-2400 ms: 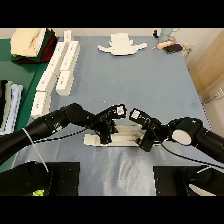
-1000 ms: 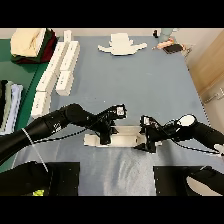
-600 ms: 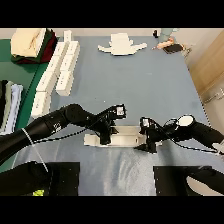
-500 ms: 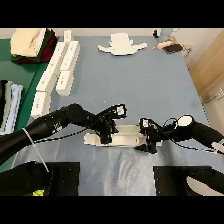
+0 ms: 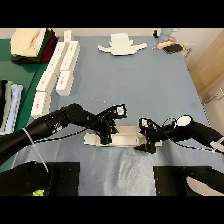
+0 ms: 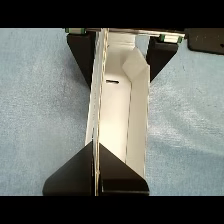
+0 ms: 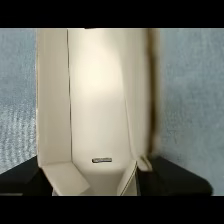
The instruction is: Fold the box.
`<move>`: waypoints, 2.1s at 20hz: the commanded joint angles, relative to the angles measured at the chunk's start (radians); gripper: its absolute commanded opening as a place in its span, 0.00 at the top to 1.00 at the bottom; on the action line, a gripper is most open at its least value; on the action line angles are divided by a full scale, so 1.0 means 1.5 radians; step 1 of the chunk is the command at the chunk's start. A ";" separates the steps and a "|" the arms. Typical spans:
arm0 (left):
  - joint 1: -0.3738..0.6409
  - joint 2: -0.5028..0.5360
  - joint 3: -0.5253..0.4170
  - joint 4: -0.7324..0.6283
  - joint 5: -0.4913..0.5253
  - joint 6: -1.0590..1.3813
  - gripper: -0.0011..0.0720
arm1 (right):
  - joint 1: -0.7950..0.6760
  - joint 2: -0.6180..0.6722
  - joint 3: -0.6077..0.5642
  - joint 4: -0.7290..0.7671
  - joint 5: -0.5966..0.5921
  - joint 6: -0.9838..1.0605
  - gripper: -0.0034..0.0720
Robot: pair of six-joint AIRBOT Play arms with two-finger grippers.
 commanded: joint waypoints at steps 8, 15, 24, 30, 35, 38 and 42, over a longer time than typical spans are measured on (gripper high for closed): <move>0.000 0.000 0.000 0.000 -0.001 0.000 0.96 | 0.001 0.023 0.000 0.005 0.001 -0.021 0.11; 0.000 0.000 0.000 0.000 -0.001 0.000 0.96 | 0.009 -0.008 0.000 0.008 -0.005 -0.037 0.15; 0.000 0.000 0.000 0.000 -0.001 0.000 0.96 | 0.009 -0.014 0.000 0.002 -0.007 -0.040 0.24; 0.000 0.000 0.000 0.000 -0.001 0.000 0.96 | 0.009 -0.014 0.000 -0.011 -0.006 -0.040 0.24; 0.000 0.000 0.000 0.000 -0.001 0.000 0.96 | 0.009 -0.014 0.001 -0.022 -0.010 -0.040 0.25; 0.000 0.000 0.000 0.000 -0.001 0.000 0.96 | 0.009 -0.015 0.001 -0.022 -0.010 -0.040 0.29; 0.000 0.000 0.000 0.000 -0.001 0.000 0.96 | 0.009 -0.015 0.001 -0.022 -0.016 -0.040 0.29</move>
